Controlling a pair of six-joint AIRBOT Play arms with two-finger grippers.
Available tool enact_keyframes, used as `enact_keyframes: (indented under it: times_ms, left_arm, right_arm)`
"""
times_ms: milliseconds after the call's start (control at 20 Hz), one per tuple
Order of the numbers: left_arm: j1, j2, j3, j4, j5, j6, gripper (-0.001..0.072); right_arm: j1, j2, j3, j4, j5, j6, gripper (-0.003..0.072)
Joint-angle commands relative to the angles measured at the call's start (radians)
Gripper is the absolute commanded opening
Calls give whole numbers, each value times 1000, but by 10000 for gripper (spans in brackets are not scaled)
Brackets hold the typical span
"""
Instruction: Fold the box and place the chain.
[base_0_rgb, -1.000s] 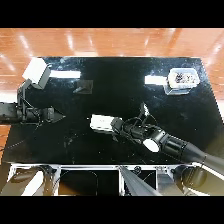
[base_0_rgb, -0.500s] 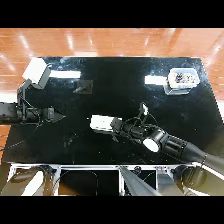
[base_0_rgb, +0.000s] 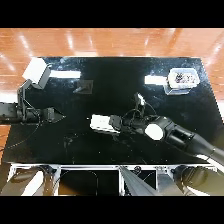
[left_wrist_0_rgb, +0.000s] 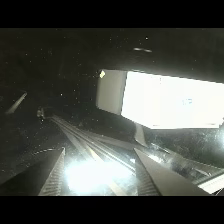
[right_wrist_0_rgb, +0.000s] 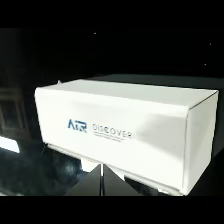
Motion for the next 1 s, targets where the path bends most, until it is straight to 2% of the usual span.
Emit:
enact_keyframes:
  times_ms: [0,100,200,300,500,600,700,950]
  left_arm:
    - [0,-1,0,0,3,0,540]
    - [0,-1,0,0,3,0,540]
    - [0,-1,0,-2,4,1,539]
    - [-18,-1,0,-6,4,34,539]
    - [-137,-47,0,-5,-29,144,539]
    - [-193,-90,0,-5,-119,201,540]
    - [-238,-126,0,-6,-234,258,539]
    - [-401,-167,2,-1,-457,667,540]
  right_arm:
    - [-69,47,43,157,163,-262,30]
    - [-71,62,41,129,293,-273,30]
    - [-12,61,-6,131,331,-270,30]
    - [27,61,-80,129,280,-239,30]
    - [6,10,-154,121,72,-221,31]
    - [-30,-39,-154,121,-29,-223,30]
    - [-83,-56,-154,121,-73,-229,31]
    - [-179,-56,-149,174,-45,-341,31]
